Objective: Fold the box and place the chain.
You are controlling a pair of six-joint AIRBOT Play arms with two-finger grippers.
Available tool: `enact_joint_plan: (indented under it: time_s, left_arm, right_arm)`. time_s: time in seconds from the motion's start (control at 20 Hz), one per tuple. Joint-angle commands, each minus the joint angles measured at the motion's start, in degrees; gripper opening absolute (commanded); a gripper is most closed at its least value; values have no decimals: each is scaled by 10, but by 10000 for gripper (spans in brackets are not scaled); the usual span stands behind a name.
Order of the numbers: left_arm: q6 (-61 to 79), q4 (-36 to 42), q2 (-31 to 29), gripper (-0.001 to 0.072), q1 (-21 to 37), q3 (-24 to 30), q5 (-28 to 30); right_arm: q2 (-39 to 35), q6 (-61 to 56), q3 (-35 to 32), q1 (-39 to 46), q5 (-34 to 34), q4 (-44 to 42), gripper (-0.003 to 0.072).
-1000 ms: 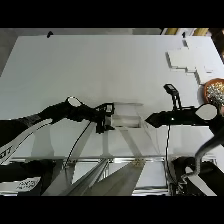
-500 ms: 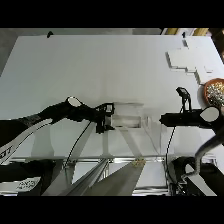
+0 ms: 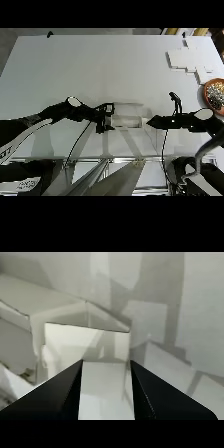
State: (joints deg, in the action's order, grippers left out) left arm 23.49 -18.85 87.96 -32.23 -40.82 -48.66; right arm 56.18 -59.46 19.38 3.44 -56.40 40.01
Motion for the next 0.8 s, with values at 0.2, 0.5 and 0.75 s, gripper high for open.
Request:
enact_joint_plan:
  time_s: [0.2,0.5,0.75]
  left_arm:
    - [0,0,0,36,0,0,0]
    - [0,0,0,36,0,0,0]
    - [0,0,0,36,0,0,0]
  right_arm:
    - [0,48,-1,0,-45,-70,328]
    - [0,56,-1,0,-66,-69,337]
    - [0,60,-1,0,-67,-69,338]
